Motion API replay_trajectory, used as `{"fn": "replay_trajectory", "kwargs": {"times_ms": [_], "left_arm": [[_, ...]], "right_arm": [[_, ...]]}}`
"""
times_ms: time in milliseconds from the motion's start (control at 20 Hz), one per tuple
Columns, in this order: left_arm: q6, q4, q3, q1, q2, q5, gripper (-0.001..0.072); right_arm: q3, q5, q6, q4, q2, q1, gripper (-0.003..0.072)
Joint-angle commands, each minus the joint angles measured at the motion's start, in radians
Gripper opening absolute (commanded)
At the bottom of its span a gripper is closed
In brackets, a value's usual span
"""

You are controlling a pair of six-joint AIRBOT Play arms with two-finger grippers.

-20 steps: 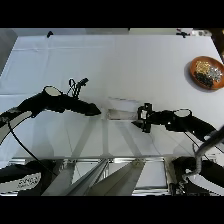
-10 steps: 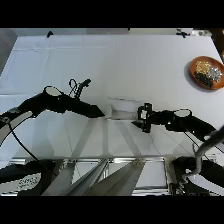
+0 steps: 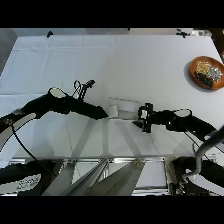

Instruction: Fold the box and place the chain.

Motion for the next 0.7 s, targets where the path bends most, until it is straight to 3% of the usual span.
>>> {"fn": "replay_trajectory", "kwargs": {"times_ms": [0, 400, 450, 500, 650], "left_arm": [[0.0, 0.001, 0.0, -0.001, 0.0, 0.01, 0.0337], [0.003, -0.076, 0.0, -0.004, 0.0, 0.083, 0.0347], [0.0, -0.092, 0.0, -0.004, 0.0, 0.096, 0.0367], [-0.001, -0.1, 0.0, -0.004, 0.0, 0.099, 0.049], [-0.034, -0.084, 0.0, -0.009, 0.0, 0.1, 0.0519]], "right_arm": [[0.0, 0.002, 0.0, -0.002, 0.0, 0.0, 0.0338], [0.0, 0.002, 0.0, -0.002, 0.0, 0.0, 0.0338], [0.0, 0.002, 0.0, -0.002, 0.0, 0.0, 0.0338], [0.0, 0.002, 0.0, -0.002, 0.0, 0.0, 0.0338], [0.0, 0.002, 0.0, -0.002, 0.0, 0.0, 0.0338]]}}
